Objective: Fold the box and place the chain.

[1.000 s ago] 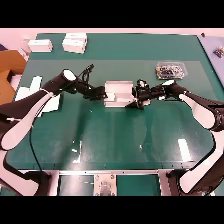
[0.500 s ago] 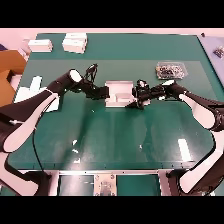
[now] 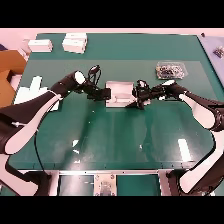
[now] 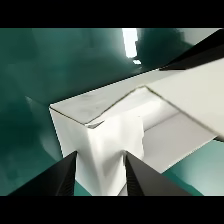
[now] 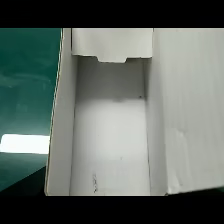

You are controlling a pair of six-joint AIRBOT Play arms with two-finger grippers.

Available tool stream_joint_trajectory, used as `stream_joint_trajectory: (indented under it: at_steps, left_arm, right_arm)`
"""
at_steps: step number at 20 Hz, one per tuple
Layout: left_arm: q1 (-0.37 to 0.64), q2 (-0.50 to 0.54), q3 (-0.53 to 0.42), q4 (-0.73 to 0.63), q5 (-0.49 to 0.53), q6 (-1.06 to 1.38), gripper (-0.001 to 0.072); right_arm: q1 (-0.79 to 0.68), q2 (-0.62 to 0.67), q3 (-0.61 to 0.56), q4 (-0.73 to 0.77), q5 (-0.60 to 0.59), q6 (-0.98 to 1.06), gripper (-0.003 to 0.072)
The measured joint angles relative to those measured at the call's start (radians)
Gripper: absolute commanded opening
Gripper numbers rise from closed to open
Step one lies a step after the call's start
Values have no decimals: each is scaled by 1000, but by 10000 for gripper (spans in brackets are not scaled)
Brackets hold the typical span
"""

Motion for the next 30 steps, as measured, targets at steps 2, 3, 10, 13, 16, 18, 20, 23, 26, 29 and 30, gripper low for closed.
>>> stream_joint_trajectory:
  at_steps: [2,3,10,13,16,18,20,23,26,29,30]
  left_arm:
    - [-8,-2,7,26,0,-17,346]
    - [-12,-3,10,38,0,-24,346]
    - [-48,-4,18,131,18,-75,345]
    - [-55,-5,23,164,26,-91,345]
    - [-57,-6,43,206,28,-101,347]
    - [-58,-8,56,218,26,-104,348]
    - [-58,-8,63,218,22,-106,347]
    - [-53,-14,68,203,5,-119,346]
    - [-50,-32,75,186,-19,-164,348]
    - [-50,-68,106,181,-55,-207,348]
    - [-51,-77,117,181,-64,-221,348]
  right_arm:
    - [0,0,0,0,0,0,575]
    - [0,0,0,0,0,0,575]
    - [0,0,0,1,0,0,575]
    - [0,0,0,2,-2,1,575]
    - [0,0,0,5,-1,2,575]
    - [0,0,0,5,-2,2,575]
    - [0,0,0,2,0,1,575]
    - [0,0,0,0,2,-1,575]
    - [0,0,0,-2,2,-1,575]
    - [0,0,0,-2,1,-1,575]
    - [0,0,0,-1,1,-1,575]
